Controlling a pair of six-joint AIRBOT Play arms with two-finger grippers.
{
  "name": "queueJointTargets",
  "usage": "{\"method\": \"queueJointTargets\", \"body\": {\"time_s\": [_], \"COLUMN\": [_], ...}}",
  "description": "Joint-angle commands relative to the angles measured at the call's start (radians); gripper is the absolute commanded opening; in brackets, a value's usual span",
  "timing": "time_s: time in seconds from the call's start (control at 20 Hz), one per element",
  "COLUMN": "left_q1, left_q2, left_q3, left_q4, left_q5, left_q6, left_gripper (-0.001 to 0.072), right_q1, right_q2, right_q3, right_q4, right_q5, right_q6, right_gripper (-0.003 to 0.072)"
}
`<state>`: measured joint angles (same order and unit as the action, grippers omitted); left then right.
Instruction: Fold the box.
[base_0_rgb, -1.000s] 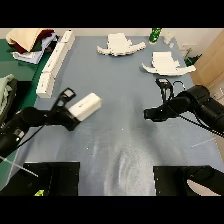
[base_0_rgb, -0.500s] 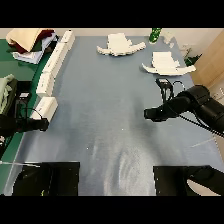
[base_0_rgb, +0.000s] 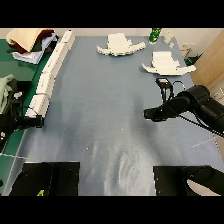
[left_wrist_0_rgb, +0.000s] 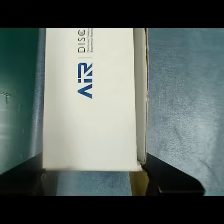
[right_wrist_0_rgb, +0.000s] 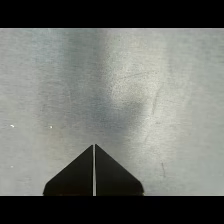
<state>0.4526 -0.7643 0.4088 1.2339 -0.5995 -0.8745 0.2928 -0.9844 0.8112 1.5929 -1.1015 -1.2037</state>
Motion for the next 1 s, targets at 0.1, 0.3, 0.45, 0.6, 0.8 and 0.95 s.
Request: {"method": "queueJointTargets", "body": {"time_s": [0.1, 0.3, 0.45, 0.6, 0.8, 0.95], "left_q1": [-0.003, -0.039, -0.048, -0.048, -0.048, -0.048], "left_q2": [-0.081, -0.113, -0.121, -0.121, -0.121, -0.121], "left_q3": [0.0, 0.002, 0.002, 0.002, 0.002, 0.002], "left_q4": [-0.008, -0.008, -0.008, -0.008, -0.008, -0.008], "left_q5": [0.112, 0.166, 0.193, 0.192, 0.192, 0.192], "left_q6": [0.005, 0.016, 0.014, 0.014, 0.014, 0.014], "left_gripper": [0.0374, 0.0374, 0.0374, 0.0374, 0.0374, 0.0374], "right_q1": [0.0, 0.0, 0.0, 0.0, 0.0, 0.0], "right_q2": [0.0, 0.0, 0.0, 0.0, 0.0, 0.0], "right_q3": [0.001, 0.001, 0.001, 0.001, 0.001, 0.001], "right_q4": [0.0, 0.0, 0.0, 0.0, 0.0, 0.0], "right_q5": [0.0, 0.0, 0.0, 0.0, 0.0, 0.0], "right_q6": [0.0, 0.0, 0.0, 0.0, 0.0, 0.0], "right_gripper": [0.0024, 0.0024, 0.0024, 0.0024, 0.0024, 0.0024]}}
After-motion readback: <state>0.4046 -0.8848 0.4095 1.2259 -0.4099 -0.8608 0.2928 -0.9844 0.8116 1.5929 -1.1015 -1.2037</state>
